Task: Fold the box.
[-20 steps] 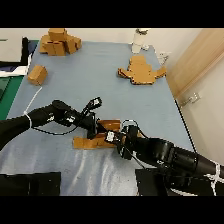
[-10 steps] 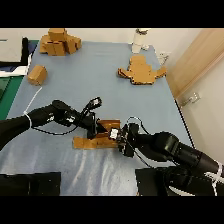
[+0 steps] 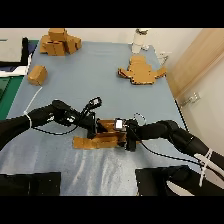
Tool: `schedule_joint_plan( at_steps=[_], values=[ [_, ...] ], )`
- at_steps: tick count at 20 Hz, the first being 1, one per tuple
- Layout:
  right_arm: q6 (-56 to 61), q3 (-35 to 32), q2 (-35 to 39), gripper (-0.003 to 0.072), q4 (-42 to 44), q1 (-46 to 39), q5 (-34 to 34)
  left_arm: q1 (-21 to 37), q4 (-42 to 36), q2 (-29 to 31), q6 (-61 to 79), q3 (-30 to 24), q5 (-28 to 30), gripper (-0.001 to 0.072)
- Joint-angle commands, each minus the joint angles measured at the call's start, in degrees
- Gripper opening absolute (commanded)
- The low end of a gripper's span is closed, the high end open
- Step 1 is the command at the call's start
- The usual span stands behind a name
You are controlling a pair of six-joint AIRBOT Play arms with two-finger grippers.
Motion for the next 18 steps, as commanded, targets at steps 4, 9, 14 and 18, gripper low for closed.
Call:
schedule_joint_plan(
  at_steps=[4,9,14,18],
  values=[
    [-2.8,1.46,-3.1,0.0711,5.57,-2.34,-2.89,0.04,0.02,-0.04,0.0,0.0,0.02,0.0016],
    [-2.84,1.4,-3.06,0.071,4.28,-2.34,-2.78,0.04,0.02,-0.04,0.02,0.0,0.04,0.0016],
    [-6.47,1.36,-3.85,0.071,4.17,-2.34,0.02,0.04,0.02,-0.04,0.0,0.0,0.02,0.0016],
    [-6.91,1.36,-6.93,0.0709,4.39,-2.34,-0.48,0.04,0.02,-0.04,0.02,0.0,0.04,0.0015]
  ],
)
